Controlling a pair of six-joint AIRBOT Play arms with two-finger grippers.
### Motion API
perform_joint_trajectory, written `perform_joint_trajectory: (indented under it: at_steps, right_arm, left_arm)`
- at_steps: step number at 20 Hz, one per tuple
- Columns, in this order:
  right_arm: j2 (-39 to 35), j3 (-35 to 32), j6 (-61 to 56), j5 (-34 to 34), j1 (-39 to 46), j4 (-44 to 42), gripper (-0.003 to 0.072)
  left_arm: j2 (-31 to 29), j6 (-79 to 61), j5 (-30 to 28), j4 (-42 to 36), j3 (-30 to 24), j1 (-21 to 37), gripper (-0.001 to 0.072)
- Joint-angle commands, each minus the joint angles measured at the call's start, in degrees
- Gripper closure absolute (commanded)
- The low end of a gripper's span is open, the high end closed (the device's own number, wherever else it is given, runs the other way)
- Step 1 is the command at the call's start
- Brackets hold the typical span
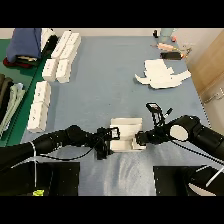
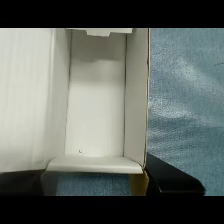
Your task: Fold the box.
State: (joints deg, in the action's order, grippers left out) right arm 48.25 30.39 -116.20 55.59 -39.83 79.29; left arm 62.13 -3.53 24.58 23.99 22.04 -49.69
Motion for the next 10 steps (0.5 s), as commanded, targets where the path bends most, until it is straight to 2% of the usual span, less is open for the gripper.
perform_joint_trajectory:
  at_steps: [1,5,10]
  right_arm:
    - [0.0,0.55,-6.88,-0.79,-2.54,3.76,0.0247]
    - [0.0,0.52,-6.93,-0.83,-2.54,0.39,0.0246]
    - [0.02,0.52,-6.95,0.13,-2.56,0.17,0.0238]
  left_arm:
    - [0.02,-0.02,0.0,0.02,0.04,0.02,0.0244]
    - [0.0,-0.02,0.0,0.02,0.04,0.02,0.0244]
    - [0.0,-0.02,0.0,0.02,0.04,0.02,0.0244]
